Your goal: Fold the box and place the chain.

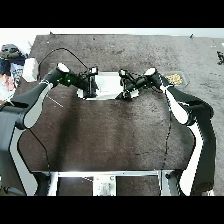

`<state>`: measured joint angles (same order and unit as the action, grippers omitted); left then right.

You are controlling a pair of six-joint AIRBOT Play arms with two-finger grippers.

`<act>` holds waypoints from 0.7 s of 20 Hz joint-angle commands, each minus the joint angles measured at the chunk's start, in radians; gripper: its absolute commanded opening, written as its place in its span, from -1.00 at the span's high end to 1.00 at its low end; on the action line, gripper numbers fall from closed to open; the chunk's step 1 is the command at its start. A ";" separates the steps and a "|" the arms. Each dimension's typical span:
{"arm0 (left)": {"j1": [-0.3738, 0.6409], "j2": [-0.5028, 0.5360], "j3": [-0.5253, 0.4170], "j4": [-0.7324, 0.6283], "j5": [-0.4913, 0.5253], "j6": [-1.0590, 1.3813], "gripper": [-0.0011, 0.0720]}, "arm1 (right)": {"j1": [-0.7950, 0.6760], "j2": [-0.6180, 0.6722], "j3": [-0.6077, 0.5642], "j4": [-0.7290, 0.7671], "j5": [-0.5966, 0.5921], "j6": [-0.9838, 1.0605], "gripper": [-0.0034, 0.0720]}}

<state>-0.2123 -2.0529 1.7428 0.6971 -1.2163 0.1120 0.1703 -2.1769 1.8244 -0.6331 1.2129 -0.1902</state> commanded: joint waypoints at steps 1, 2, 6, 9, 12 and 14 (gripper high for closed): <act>0.024 0.000 0.000 0.011 0.001 -0.011 0.19 | 0.000 -0.001 0.000 0.001 -0.001 0.000 -0.44; 0.039 0.000 0.000 0.006 -0.001 -0.030 0.19 | 0.000 -0.001 0.000 0.001 0.000 0.000 -0.44; 0.071 0.001 0.007 -0.003 -0.093 -0.035 0.90 | 0.000 -0.001 0.000 0.001 -0.001 0.000 -0.44; 0.071 0.002 0.054 -0.001 -0.155 -0.117 0.95 | 0.000 -0.001 0.000 0.001 -0.001 0.000 -0.44; 0.081 0.050 0.066 0.006 -0.089 -0.264 0.95 | -0.001 -0.001 0.000 0.001 -0.001 0.000 -0.44; 0.100 0.092 0.063 0.010 -0.051 -0.390 0.95 | -0.001 -0.001 0.000 0.001 -0.001 0.000 -0.44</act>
